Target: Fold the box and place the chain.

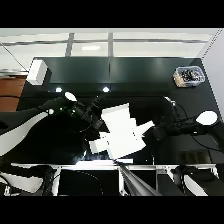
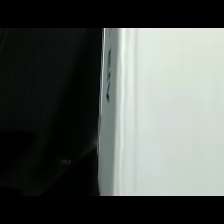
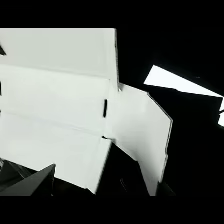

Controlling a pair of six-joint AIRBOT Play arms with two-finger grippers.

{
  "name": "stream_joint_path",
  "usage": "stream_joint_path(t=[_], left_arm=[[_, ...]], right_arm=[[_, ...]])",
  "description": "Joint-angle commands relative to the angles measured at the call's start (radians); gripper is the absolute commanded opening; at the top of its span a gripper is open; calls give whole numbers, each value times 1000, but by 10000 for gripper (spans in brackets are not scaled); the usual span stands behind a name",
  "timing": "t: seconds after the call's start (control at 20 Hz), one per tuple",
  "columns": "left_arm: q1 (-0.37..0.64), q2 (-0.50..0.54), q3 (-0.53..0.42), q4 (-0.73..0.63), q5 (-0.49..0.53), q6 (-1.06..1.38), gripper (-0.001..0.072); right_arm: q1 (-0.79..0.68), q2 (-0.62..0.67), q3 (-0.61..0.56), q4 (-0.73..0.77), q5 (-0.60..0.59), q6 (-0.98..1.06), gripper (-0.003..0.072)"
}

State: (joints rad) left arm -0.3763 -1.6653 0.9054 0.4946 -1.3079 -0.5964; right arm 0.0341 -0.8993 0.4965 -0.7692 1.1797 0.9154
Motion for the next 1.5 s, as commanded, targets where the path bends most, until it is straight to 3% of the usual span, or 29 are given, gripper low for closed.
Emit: stream_joint_path(t=[0.0, 0.1, 0.25, 0.4, 0.5, 0.55, 0.6, 0.65, 0.95, 1.1, 1.25, 1.45], left_arm=[[-19, 52, 1, 56, 22, 78, 23], [-68, 134, 1, 95, 90, 127, 23], [-179, 245, 0, 196, 285, 233, 24], [-219, 247, -5, 198, 320, 391, 28], [-196, 220, -17, 204, 337, 391, 28], [-181, 208, -19, 205, 354, 393, 28], [-167, 200, -18, 204, 375, 400, 27], [-157, 195, -18, 204, 393, 439, 27], [-154, 168, -18, 204, 413, 517, 28], [-153, 168, -18, 213, 416, 526, 28], [-154, 167, -18, 256, 430, 564, 27], [-154, 167, -18, 248, 442, 563, 28]], right_arm=[[-96, 0, 90, -154, 128, -7, 668], [-143, 0, 140, -206, 113, -17, 667], [-151, 0, 151, -227, -36, -80, 667], [-151, 0, 151, -180, -130, -78, 654], [-150, 0, 151, -128, -137, -79, 353], [-150, 0, 151, -122, -141, -83, 341], [-150, 0, 151, -125, -142, -86, 481], [-150, 0, 150, -129, -145, -115, 714], [-95, -1, 145, -119, -112, -377, 706], [2, -3, 85, -43, -239, -543, 706], [100, -3, 21, -24, -393, -579, 707], [208, -3, -11, -133, -368, -583, 707]])
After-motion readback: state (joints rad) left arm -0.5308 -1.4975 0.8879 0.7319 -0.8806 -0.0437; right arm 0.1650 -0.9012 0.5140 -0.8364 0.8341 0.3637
